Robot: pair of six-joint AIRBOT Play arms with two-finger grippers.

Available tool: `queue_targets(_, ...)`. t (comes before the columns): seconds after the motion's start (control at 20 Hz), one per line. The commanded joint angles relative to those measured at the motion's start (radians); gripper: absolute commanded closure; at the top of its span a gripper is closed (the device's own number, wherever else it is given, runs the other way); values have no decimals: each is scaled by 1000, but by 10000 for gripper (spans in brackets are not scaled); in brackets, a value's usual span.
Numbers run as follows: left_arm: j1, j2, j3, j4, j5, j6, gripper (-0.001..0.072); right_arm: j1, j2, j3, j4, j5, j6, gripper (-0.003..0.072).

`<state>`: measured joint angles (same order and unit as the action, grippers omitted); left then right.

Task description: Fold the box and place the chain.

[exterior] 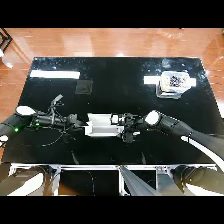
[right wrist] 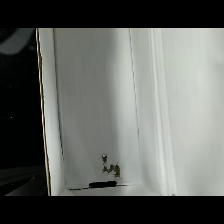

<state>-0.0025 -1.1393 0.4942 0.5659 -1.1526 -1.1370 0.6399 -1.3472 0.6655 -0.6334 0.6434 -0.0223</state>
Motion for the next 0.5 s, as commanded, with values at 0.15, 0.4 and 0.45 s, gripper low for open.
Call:
queue_targets(0.15, -127, 24, 3, -10, 93, -24, 67, 0, 0, 1, 1, -1, 0, 226)
queue_targets(0.4, -225, 32, 3, -5, 177, -104, 69, 0, 0, 1, 1, -1, 0, 226)
queue_targets(0.45, -237, 32, 3, -5, 185, -107, 77, 0, 0, 1, 0, -1, 0, 226)
